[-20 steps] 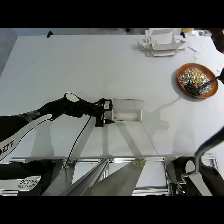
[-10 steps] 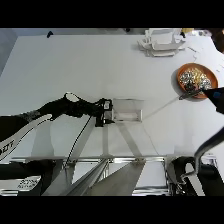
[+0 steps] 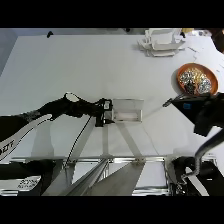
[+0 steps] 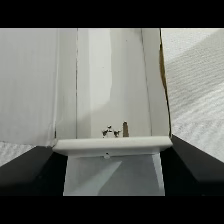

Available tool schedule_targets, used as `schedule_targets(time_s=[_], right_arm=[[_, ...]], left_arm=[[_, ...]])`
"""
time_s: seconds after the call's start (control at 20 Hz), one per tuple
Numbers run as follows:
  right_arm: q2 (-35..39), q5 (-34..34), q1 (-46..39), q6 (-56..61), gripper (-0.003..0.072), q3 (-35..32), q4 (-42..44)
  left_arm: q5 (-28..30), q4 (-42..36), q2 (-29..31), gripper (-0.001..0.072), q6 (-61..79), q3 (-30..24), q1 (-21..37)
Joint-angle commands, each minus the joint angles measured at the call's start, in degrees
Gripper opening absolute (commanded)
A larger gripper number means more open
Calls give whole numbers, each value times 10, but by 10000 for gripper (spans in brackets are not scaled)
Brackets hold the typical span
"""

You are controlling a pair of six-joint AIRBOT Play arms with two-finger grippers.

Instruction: Fold the box and place the chain.

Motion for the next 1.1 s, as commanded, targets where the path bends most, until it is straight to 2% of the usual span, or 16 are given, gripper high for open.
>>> schedule_targets(time_s=[0.0,0.3,0.65,0.8,1.05], right_arm=[[-32,-47,57,-21,10,-47,5],[-135,-134,147,-46,10,-72,-7],[-269,-152,187,-68,10,-75,-30],[-291,-159,199,-68,10,-92,-30],[-312,-236,206,-68,11,-133,-29]], left_arm=[[0,0,0,138,0,0,0],[0,0,0,138,0,0,0],[0,0,0,138,0,0,0],[0,0,0,138,0,0,0],[0,0,0,138,0,0,0]])
